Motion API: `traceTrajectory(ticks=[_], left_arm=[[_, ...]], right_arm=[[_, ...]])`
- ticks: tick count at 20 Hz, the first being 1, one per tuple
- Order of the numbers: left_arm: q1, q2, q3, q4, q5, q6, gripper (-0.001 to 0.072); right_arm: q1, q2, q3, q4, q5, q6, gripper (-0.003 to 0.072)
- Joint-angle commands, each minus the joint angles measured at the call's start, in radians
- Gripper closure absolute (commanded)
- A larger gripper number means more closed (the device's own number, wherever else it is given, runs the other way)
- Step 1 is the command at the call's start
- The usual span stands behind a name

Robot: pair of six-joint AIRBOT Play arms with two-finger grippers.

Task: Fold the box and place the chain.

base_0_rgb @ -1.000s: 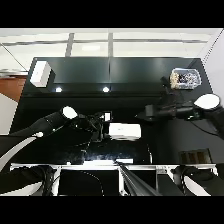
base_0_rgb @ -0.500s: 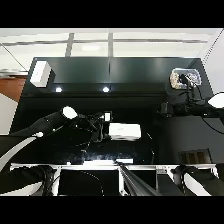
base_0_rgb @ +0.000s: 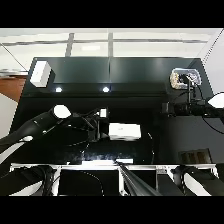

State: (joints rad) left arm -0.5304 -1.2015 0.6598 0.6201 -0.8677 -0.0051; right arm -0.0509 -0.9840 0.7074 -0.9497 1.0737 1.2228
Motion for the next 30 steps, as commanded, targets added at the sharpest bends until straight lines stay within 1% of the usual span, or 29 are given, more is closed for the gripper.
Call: traceTrajectory(ticks=[1, 3, 5, 6, 9, 11, 16, 19, 21, 25, 30], left_arm=[[0.05, 0.063, 0.001, 0.103, -0.136, -0.193, -0.0003], [0.067, 0.069, 0.001, 0.101, -0.163, -0.217, -0.0003], [0.045, 0.069, 0.005, 0.092, -0.141, -0.211, -0.0003], [0.023, 0.069, 0.012, 0.094, -0.113, -0.211, -0.0004], [-0.068, 0.064, 0.045, 0.093, 0.03, -0.214, -0.0003], [-0.122, 0.028, 0.09, 0.094, 0.077, -0.264, -0.0003], [-0.21, -0.132, 0.246, 0.095, 0.083, -0.264, -0.0003], [-0.242, -0.185, 0.296, 0.105, 0.083, -0.264, -0.0003], [-0.247, -0.207, 0.306, 0.105, 0.086, -0.264, -0.0003], [-0.255, -0.214, 0.306, 0.109, 0.109, -0.264, -0.0003], [-0.255, -0.216, 0.306, 0.124, 0.077, -0.266, -0.0003]], right_arm=[[-0.001, 0.001, 0.001, -0.001, -0.006, 0.0, 0.0639], [-0.001, 0.001, 0.001, -0.001, -0.005, 0.0, 0.0639], [-0.001, 0.001, 0.001, -0.001, -0.005, 0.0, 0.0639], [-0.001, 0.001, 0.001, -0.001, -0.005, 0.0, 0.0639], [-0.001, 0.001, 0.001, -0.001, -0.006, 0.0, 0.0639], [-0.001, 0.001, 0.001, -0.001, -0.013, 0.0, 0.0639], [-0.001, 0.001, 0.001, 0.0, -0.013, 0.0, 0.0639], [-0.001, 0.001, 0.001, -0.001, -0.013, 0.0, 0.0639], [-0.001, 0.001, 0.001, -0.001, -0.013, 0.0, 0.0639], [-0.001, 0.001, 0.001, -0.001, -0.021, 0.0, 0.0639], [-0.001, 0.001, 0.001, 0.0, -0.031, 0.0, 0.0639]])
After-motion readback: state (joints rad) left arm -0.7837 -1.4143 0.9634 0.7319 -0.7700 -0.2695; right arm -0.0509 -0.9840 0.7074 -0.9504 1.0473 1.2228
